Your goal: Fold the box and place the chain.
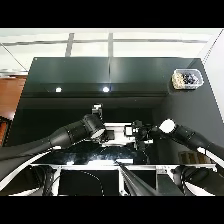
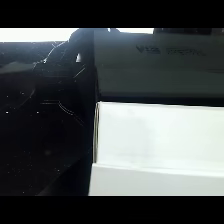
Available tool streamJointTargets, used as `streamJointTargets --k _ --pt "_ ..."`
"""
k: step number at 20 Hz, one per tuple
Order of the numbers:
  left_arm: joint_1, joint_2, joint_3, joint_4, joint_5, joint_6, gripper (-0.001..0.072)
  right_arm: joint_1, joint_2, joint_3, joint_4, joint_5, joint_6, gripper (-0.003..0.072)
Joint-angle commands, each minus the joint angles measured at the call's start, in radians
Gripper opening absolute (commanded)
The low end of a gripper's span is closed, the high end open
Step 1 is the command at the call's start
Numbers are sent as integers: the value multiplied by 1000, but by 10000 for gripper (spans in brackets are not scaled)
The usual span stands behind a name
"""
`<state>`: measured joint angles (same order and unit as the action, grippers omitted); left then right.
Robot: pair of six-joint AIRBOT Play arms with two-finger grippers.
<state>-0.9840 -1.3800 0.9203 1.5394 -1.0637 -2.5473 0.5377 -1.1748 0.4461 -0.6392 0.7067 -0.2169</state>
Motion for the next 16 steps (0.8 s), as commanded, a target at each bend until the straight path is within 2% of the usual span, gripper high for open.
streamJointTargets --k 1,4,5,6,9,12,14,16 --pt "0 0 1 -3 7 2 29 0 0 0 0 0 3 387" --pt "0 0 1 -3 6 2 29 0 27 0 -27 0 98 388" --pt "0 0 1 -3 5 2 29 0 48 0 -50 0 139 488" --pt "0 0 1 -3 5 2 29 0 65 1 -78 0 174 711" --pt "0 0 1 -3 5 2 29 -1 99 2 -212 12 276 715" --pt "4 0 1 -3 5 5 29 -20 167 3 -408 45 425 713" --pt "13 0 1 -3 5 8 29 -58 214 3 -463 106 470 707" --pt "21 0 1 -2 1 13 29 -97 233 2 -458 155 471 707"
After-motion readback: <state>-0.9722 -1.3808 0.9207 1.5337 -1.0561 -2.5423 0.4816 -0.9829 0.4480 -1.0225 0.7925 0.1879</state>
